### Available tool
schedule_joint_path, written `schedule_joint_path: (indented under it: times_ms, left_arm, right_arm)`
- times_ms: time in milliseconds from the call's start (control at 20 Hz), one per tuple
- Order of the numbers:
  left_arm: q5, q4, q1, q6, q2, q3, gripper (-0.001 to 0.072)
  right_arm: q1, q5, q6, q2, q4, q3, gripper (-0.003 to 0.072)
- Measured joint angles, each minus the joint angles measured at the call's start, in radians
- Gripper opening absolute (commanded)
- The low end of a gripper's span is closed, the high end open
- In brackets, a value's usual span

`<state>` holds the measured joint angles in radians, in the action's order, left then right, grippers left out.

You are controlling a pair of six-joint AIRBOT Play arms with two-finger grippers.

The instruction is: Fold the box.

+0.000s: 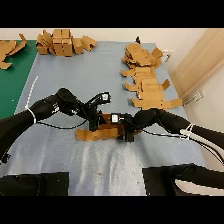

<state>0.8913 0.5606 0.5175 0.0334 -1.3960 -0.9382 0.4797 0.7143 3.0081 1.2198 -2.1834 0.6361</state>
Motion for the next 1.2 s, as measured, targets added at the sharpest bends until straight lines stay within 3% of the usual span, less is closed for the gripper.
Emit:
schedule_joint_path:
  times_ms: [550, 600, 650, 1200]
  left_arm:
    - [-0.002, -0.001, 0.0, 0.005, 0.0, 0.0, 0.0012]
    - [-0.001, -0.001, 0.0, 0.006, 0.0, 0.0, 0.0012]
    - [0.002, 0.0, 0.0, 0.007, 0.0, 0.0, 0.0012]
    - [-0.001, -0.001, 0.0, 0.007, 0.0, 0.0, 0.0012]
  right_arm:
    - [0.0, 0.002, 0.0, -0.014, 0.012, 0.002, 0.0658]
    - [0.0, 0.003, 0.0, -0.017, 0.015, 0.002, 0.0531]
    - [0.0, 0.005, 0.0, -0.019, 0.016, 0.002, 0.0476]
    - [0.0, 0.009, -0.002, -0.024, 0.022, 0.002, 0.0477]
